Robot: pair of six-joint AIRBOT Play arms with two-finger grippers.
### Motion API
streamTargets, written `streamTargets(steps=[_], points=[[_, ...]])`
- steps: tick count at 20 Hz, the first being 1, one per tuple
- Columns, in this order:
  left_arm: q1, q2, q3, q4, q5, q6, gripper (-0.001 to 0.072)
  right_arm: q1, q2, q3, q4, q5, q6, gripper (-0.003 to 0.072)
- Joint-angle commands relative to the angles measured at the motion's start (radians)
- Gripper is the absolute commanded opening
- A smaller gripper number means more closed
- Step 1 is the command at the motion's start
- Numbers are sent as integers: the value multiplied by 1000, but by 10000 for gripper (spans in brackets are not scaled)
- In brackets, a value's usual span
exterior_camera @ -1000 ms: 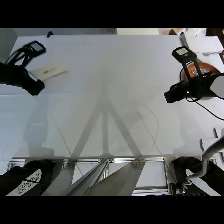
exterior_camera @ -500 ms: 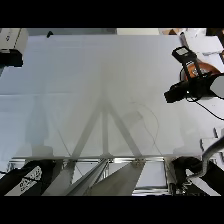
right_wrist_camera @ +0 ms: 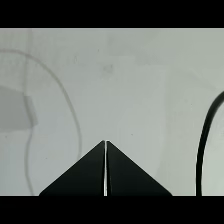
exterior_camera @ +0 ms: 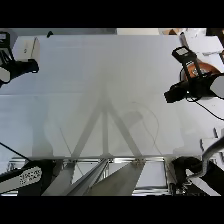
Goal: Fold the box and place the chain.
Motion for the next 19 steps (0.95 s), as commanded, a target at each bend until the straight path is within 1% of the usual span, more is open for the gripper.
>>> streamTargets(steps=[1,6,10,11,12,13,14,17,19], points=[[0,-112,-2,-18,69,1,112,-1,1,0,0,0,0,13],[-1,-242,-2,-19,59,-3,112,-1,1,0,0,0,0,13],[0,-292,-2,-18,30,1,113,-1,1,0,0,0,0,13],[0,-301,-2,-18,19,1,154,-1,1,0,0,0,0,13],[0,-307,-2,-18,8,0,358,-1,1,0,0,0,0,13],[0,-309,-2,-19,-2,0,631,-1,1,0,0,0,0,13],[-1,-307,-2,-19,-12,0,697,-1,1,0,0,0,0,13],[-1,-276,-2,-19,-74,1,702,-1,1,1,0,0,0,13],[-1,-232,-2,-19,-99,1,702,-1,1,1,0,0,0,13]])
